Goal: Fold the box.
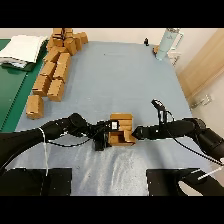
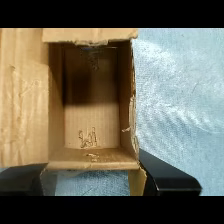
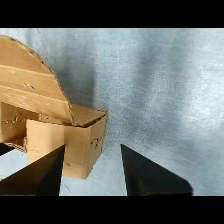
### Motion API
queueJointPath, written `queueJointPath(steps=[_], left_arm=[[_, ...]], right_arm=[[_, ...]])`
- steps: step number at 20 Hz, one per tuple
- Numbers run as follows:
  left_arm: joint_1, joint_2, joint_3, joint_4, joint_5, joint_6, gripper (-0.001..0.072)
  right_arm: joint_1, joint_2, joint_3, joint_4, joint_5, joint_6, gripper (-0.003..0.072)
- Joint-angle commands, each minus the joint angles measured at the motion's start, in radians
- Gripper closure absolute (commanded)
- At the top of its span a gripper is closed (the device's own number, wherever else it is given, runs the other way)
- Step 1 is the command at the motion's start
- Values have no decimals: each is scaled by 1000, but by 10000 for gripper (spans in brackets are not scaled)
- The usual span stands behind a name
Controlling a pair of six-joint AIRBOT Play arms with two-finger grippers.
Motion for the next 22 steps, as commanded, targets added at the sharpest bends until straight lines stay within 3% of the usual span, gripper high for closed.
queueJointPath(steps=[1, 9, 13, 22], left_arm=[[-1, 0, 0, 0, 0, 0, 244], [-1, 0, 0, 0, 0, 0, 245], [-1, 0, 0, 0, 0, 0, 244], [-1, 0, 0, 0, 0, 0, 244]], right_arm=[[21, -16, 2, 13, 25, 0, 142], [146, -198, 41, -43, 56, 53, 156], [221, -251, 126, -229, 32, 267, 163], [458, -386, 309, -571, -166, 875, 212]])
